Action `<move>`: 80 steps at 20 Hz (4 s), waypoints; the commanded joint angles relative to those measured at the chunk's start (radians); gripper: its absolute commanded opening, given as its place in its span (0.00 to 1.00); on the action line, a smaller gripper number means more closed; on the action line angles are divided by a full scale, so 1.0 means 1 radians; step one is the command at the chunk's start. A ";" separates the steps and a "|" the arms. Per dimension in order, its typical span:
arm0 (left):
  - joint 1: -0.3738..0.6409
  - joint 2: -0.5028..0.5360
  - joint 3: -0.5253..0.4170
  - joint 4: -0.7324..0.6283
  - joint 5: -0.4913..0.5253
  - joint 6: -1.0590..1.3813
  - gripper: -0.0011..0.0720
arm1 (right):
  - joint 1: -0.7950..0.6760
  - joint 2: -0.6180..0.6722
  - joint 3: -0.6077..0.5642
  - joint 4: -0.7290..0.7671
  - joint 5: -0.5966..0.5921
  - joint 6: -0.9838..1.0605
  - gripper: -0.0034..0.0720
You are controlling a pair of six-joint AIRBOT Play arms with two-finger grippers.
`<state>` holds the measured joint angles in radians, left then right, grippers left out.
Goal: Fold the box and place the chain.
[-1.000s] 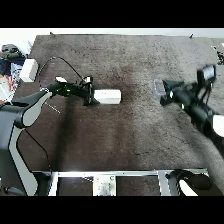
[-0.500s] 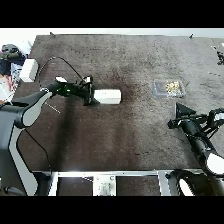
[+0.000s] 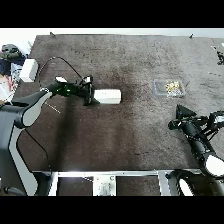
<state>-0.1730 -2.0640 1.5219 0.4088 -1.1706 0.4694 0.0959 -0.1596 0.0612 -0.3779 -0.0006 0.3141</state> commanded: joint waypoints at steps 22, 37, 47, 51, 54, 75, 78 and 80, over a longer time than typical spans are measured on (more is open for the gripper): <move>0.811 0.943 -0.096 0.303 0.273 -1.123 0.02 | 0.000 0.002 -0.001 0.000 0.000 0.001 0.06; 0.961 0.863 -0.753 0.247 0.398 -0.726 0.03 | 0.000 0.002 -0.001 0.000 -0.001 0.001 0.06; 0.931 0.692 -0.754 0.235 0.484 -0.658 0.02 | 0.000 0.002 -0.001 0.000 -0.001 0.001 0.06; 0.882 0.681 -0.754 0.234 0.530 -0.643 0.03 | 0.000 0.002 -0.001 0.000 -0.001 0.001 0.06; 0.872 0.681 -0.754 0.235 0.579 -0.645 0.03 | 0.000 0.002 -0.001 0.000 0.000 0.001 0.06; 0.872 0.652 -0.743 0.238 0.608 -0.655 0.87 | 0.000 0.002 -0.001 0.001 0.000 0.001 0.06; 0.872 0.679 -0.703 0.238 0.594 -0.731 0.92 | 0.000 0.002 -0.001 0.001 0.000 0.001 0.06; 0.872 0.729 -0.687 0.238 0.594 -0.732 0.92 | 0.000 0.002 -0.001 0.000 0.000 0.001 0.06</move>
<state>0.6979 -1.3766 0.8120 0.6476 -0.5789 -0.2306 0.0959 -0.1585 0.0608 -0.3775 -0.0013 0.3149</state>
